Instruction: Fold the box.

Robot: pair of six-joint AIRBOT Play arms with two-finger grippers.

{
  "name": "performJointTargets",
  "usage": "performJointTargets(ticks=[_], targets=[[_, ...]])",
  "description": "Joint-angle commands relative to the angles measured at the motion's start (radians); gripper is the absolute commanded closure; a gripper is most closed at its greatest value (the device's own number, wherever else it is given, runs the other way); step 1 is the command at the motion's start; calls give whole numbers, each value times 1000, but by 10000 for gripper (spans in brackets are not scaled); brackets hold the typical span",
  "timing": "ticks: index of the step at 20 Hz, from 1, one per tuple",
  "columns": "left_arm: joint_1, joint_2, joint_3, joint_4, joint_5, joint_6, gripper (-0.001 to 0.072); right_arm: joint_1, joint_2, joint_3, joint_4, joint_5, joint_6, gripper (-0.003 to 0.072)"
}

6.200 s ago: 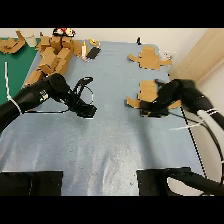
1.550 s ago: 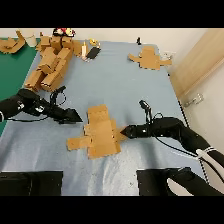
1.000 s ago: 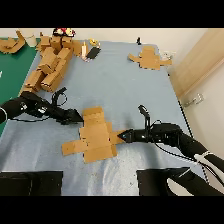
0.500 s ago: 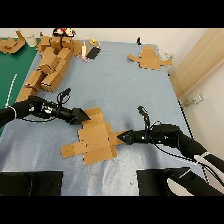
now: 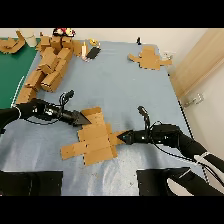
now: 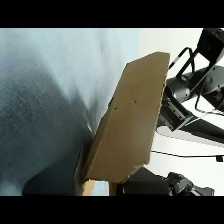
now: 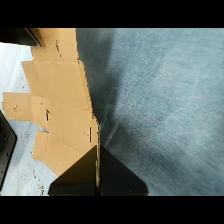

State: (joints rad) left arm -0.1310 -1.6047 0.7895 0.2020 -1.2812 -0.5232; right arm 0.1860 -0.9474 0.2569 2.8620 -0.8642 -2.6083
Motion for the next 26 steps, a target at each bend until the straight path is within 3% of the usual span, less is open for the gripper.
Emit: performJointTargets(ticks=[1, 6, 7, 8, 13, 14, 16, 22, 26], targets=[[0, -4, 0, 12, -13, 16, 475, 1, -1, 0, 0, 6, 2, 688], [0, -4, 0, 48, -9, 21, 485, 1, -1, -1, 0, 11, 9, 688], [0, -4, 0, 48, -9, 34, 615, 1, -1, 0, 0, 11, 9, 688], [0, -4, 0, 46, -9, 45, 697, 1, -1, 0, 0, 11, 9, 688], [0, -3, 2, 21, -6, 119, 698, 1, -1, 0, -1, 11, 17, 683], [-1, -4, 6, 10, -5, 135, 698, 1, 0, 0, -1, 12, 21, 651], [-10, -3, 33, -12, -20, 172, 698, 0, 2, 13, -8, 30, 94, 250], [-114, 38, 189, 11, 91, 232, 698, -106, 22, 186, -40, 135, 302, 250], [-188, 97, 195, 56, 107, 361, 699, -179, 22, 232, -39, 142, 350, 250]])
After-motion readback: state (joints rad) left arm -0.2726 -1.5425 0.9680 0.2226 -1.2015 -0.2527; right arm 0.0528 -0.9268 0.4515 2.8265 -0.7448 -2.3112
